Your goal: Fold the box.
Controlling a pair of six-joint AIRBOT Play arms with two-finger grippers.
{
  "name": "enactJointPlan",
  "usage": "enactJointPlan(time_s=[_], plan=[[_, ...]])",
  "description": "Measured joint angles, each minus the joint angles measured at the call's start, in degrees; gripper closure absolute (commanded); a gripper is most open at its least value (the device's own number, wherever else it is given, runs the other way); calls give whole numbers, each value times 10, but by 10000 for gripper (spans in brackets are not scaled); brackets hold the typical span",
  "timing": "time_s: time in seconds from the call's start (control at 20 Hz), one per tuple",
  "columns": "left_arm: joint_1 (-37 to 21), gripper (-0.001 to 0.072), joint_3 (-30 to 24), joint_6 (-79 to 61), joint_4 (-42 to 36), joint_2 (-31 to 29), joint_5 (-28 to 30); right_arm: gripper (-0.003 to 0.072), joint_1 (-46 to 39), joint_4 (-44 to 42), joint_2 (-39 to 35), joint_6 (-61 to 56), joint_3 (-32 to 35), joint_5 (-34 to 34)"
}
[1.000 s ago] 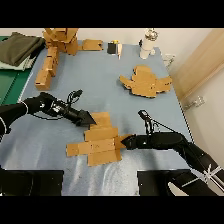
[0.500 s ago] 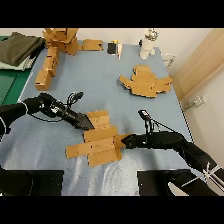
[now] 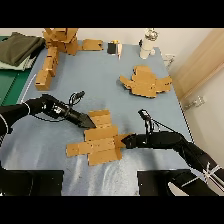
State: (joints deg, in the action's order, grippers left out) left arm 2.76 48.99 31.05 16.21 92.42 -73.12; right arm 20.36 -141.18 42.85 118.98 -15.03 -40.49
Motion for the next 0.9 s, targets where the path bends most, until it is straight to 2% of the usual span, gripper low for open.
enactJointPlan(time_s=[0.45,0.5,0.55,0.85,0.9], plan=[[10,468,0,-17,-26,20,11,685,0,0,0,0,0,0],[11,500,0,-18,-28,21,13,685,0,0,0,0,0,0],[12,591,0,-19,-29,22,14,685,0,0,0,0,0,0],[12,621,0,-28,-35,24,21,685,0,0,0,0,0,-1],[12,698,0,-30,-35,24,21,685,0,0,0,0,0,-1]])
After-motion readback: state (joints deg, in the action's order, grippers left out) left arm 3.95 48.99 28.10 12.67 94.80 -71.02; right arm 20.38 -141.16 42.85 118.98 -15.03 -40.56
